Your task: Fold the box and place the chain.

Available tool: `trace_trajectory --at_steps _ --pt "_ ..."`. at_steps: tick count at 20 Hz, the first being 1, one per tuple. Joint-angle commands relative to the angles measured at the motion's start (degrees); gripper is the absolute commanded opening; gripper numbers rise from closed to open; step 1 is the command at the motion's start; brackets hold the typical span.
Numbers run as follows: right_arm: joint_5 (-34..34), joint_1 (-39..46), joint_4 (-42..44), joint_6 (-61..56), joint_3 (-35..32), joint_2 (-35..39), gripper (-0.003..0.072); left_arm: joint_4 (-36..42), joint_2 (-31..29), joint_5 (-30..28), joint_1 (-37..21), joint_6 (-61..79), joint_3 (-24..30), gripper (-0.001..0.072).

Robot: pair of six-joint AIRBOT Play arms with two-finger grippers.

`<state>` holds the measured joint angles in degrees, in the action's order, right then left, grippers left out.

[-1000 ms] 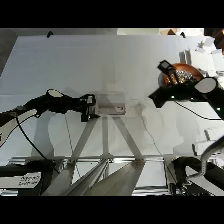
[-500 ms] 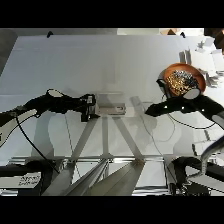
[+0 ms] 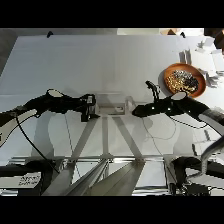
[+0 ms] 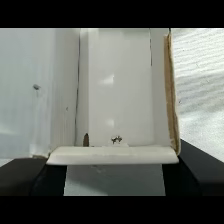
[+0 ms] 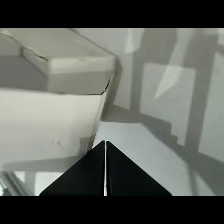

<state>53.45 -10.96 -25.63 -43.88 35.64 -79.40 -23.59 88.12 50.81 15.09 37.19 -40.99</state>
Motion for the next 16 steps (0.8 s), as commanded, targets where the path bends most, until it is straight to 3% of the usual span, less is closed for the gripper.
trace_trajectory --at_steps 1,3,5,9,13,16 --pt "1.2 -0.4 2.9 0.9 0.0 1.0 0.0004 0.0 0.0 0.0 0.0 0.0 0.0 0.0211" --pt "1.3 -0.4 4.8 0.3 0.0 1.6 0.0017 0.0 0.0 0.0 0.0 0.0 0.0 0.0211" --pt "1.1 -0.4 7.2 -0.7 0.0 1.6 0.0357 0.0 0.0 0.0 0.0 0.0 0.0 0.0211" --pt "0.7 -2.3 9.1 -0.7 0.0 1.6 0.0370 0.0 0.0 0.0 0.0 0.0 0.0 0.0211" --pt "-4.6 -4.9 11.6 -0.7 0.1 1.6 0.0375 0.0 0.0 0.0 0.0 0.0 0.0 0.0211" --pt "-10.1 -7.8 5.6 -1.0 1.0 1.6 0.0515 0.0 0.0 0.0 0.0 0.0 0.0 0.0211"
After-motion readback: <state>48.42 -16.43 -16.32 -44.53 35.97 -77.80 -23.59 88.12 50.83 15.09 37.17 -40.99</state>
